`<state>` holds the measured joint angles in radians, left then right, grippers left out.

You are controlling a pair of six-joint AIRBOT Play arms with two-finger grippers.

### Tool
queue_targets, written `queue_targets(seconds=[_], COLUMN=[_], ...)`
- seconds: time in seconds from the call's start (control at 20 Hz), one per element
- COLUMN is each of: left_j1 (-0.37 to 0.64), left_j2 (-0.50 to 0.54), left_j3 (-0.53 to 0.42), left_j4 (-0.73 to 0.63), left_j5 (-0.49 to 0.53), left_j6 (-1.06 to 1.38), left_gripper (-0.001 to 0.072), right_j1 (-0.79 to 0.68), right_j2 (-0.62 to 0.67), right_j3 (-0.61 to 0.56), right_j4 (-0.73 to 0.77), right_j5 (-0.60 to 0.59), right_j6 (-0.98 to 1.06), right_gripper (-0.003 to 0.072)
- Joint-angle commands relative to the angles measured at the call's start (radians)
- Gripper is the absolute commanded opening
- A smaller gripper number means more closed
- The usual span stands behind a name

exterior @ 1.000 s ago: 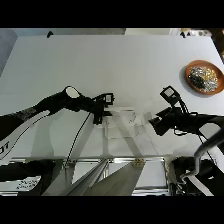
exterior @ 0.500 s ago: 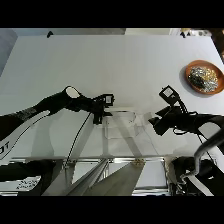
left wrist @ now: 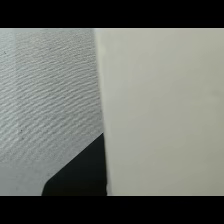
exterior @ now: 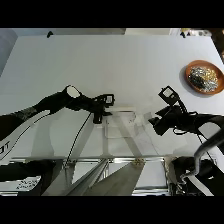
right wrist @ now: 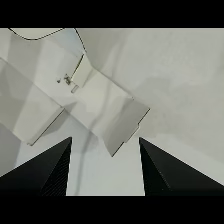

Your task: Fold the box and place the chain.

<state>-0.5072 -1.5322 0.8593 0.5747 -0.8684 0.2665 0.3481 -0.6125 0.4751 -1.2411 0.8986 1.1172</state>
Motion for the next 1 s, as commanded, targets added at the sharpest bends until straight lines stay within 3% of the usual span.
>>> queue_targets(seconds=[0.0,0.95], left_j1=[0.000,-0.005], left_j2=[0.000,-0.017], left_j3=[0.001,0.002], left_j4=[0.023,0.019], left_j5=[-0.002,0.012], left_j6=[-0.001,0.002], left_gripper=[0.0005,0.0005], right_j1=[0.001,0.001], right_j2=[-0.001,-0.001], right_j3=[0.000,0.000], right_j4=[0.000,0.000], right_j5=[0.000,0.001], right_j6=[-0.001,-0.001], right_gripper=[0.0452,0.0452])
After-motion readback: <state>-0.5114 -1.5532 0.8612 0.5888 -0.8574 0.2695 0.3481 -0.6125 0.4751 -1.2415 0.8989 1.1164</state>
